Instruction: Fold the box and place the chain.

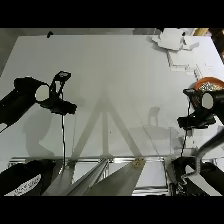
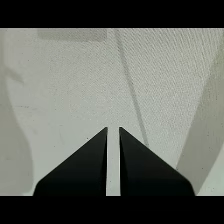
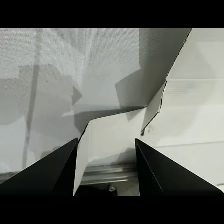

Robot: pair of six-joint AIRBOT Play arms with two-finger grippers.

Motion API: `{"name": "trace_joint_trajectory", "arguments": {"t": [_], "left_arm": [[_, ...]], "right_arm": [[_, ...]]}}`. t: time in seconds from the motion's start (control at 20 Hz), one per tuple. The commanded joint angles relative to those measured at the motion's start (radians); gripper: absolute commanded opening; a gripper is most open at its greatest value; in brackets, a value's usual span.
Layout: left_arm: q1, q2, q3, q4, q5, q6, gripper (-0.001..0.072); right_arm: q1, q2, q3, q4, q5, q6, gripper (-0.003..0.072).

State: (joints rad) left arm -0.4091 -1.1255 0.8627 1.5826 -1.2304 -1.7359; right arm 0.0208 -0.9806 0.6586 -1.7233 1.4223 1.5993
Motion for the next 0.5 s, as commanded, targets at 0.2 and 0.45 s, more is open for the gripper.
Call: {"name": "trace_joint_trajectory", "arguments": {"t": [0.2,0.45], "left_arm": [[0.000,0.000,0.000,0.000,0.000,0.000,0.0086],[0.000,0.000,0.000,0.000,0.000,0.000,0.0086]], "right_arm": [[0.001,-0.002,0.000,0.000,-0.002,0.000,0.0396],[0.001,-0.002,0.000,-0.049,-0.134,-0.002,0.0337]]}}
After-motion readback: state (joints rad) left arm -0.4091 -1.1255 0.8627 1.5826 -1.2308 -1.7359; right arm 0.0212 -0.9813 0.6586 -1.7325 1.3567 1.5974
